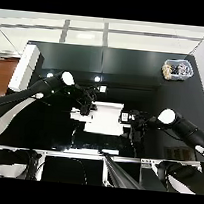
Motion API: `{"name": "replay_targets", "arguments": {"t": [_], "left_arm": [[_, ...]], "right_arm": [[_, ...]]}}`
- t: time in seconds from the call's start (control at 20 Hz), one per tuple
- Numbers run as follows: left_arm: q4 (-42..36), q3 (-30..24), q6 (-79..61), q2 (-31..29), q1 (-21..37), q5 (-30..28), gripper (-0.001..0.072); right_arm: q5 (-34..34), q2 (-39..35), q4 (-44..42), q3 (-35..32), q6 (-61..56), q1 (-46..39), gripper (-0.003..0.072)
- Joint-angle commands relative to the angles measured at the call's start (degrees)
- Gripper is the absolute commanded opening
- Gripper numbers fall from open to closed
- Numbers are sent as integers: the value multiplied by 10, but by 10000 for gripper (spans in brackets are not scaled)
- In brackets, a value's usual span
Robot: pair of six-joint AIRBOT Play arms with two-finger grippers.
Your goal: Fold the box and place the chain.
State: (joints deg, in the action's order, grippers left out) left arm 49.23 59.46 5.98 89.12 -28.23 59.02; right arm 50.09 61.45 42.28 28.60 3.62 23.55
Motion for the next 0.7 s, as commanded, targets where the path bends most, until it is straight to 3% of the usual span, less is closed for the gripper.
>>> {"name": "replay_targets", "arguments": {"t": [0.0,0.3,0.45,0.65], "left_arm": [[0,1,0,0,1,-5,24],[0,1,1,0,1,-5,24],[0,1,1,0,1,-4,24],[0,1,1,0,0,-3,24]], "right_arm": [[-12,15,0,0,1,31,718],[-30,40,-12,0,3,35,718],[-60,48,-83,5,3,35,718],[-64,36,-54,25,-3,14,718]]}}
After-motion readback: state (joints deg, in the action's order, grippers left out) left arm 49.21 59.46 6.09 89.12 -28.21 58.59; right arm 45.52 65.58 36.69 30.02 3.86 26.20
